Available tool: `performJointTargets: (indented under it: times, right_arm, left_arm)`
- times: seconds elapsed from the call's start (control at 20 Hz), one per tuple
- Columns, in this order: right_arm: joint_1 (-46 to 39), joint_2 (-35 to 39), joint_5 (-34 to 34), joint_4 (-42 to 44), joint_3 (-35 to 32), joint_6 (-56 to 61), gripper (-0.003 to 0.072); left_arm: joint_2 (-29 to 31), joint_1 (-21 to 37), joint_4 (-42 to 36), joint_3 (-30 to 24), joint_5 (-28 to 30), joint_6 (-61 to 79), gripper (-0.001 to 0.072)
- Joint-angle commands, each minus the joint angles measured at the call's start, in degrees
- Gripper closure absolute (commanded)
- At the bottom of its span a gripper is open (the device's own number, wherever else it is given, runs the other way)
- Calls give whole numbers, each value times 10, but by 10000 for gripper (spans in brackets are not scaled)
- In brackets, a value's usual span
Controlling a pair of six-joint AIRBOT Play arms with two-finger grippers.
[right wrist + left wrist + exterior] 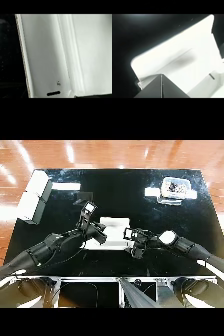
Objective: Fold the box and place the chain.
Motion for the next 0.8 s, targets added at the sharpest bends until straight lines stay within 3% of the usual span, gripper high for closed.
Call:
performJointTargets:
  times: [0.0, 0.35, 0.5, 0.75]
  right_arm:
    - [0, 0, 0, 0, 0, 0, 222]
    - [0, 0, 0, 0, 0, 0, 222]
    - [0, 0, 0, 0, 0, 0, 222]
    - [0, 0, 0, 0, 0, 0, 222]
  left_arm:
    - [-29, -1, 0, 0, -5, -13, 693]
    - [-44, -1, 0, 0, -1, -13, 692]
    - [-31, 6, 35, 0, 1, -12, 692]
    - [40, 52, 91, 3, 118, -12, 692]
